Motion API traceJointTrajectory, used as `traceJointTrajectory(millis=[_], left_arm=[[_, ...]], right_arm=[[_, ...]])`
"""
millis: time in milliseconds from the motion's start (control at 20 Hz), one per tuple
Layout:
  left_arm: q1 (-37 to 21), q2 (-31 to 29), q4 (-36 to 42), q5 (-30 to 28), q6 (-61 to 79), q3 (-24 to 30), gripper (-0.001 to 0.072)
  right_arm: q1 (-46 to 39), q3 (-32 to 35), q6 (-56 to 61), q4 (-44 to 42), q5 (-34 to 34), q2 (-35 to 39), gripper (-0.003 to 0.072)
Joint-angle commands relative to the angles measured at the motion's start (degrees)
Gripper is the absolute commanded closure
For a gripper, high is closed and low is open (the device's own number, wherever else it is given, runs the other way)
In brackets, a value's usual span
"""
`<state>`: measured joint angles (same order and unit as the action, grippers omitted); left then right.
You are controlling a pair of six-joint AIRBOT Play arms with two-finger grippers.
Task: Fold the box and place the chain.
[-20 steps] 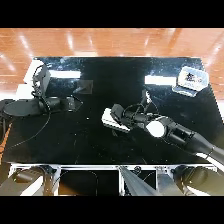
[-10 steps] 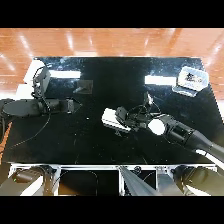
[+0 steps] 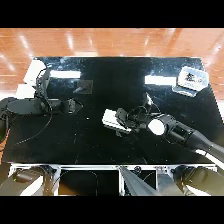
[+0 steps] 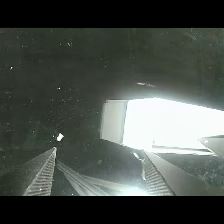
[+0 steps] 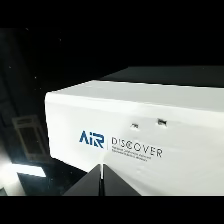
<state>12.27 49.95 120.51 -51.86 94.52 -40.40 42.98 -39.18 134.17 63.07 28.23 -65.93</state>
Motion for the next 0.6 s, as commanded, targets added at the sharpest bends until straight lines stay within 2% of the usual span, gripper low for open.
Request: traceJointTrajectory(millis=[0,550], left_arm=[[-0.04,0.33,0.20,-0.07,0.02,0.02,0.0075],[0.55,0.33,0.20,-0.20,0.04,0.02,0.0075]], right_arm=[[0.07,0.04,-0.04,0.26,1.38,-0.42,0.0650],[0.35,0.04,-1.16,0.28,1.60,-2.54,0.0651]])
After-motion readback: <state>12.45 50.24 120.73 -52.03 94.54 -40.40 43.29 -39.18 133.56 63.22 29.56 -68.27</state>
